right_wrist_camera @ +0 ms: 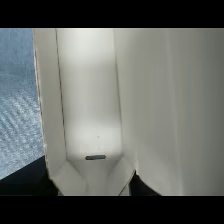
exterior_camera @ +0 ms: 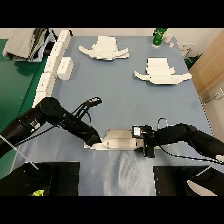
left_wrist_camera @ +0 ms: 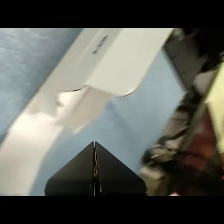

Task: Fold the box.

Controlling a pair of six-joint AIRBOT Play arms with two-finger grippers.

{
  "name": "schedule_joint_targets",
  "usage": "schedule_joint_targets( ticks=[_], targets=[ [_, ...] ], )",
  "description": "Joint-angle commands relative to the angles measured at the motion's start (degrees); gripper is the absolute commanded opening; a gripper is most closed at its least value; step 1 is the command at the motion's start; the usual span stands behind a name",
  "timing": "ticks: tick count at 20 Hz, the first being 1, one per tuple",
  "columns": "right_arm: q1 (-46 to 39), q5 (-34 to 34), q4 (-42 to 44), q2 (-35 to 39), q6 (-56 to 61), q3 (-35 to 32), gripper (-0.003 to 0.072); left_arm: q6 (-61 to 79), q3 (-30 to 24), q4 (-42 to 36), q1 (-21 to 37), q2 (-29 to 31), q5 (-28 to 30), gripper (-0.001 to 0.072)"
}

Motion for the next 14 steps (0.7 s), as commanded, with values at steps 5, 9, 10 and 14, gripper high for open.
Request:
schedule_joint_targets(
  ticks=[5,9,10,14],
  targets=[
    [0.00,-0.02,-0.15,0.04,0.02,0.07,0.0518,-10.32,-1.14,-19.78,-10.05,-4.79,32.20,0.0013],
    [0.00,-0.02,-0.17,0.04,0.02,0.07,0.0517,-15.63,-1.14,-19.74,-9.99,-11.17,37.53,0.0012],
    [0.00,-0.02,-0.17,0.04,0.02,0.07,0.0517,-16.79,-1.14,-19.71,-9.99,-13.09,37.51,0.0012],
    [-0.02,-0.02,-0.17,0.04,0.02,0.07,0.0518,-20.35,-1.16,-19.30,-9.97,-18.56,37.16,0.0013]
  ],
)
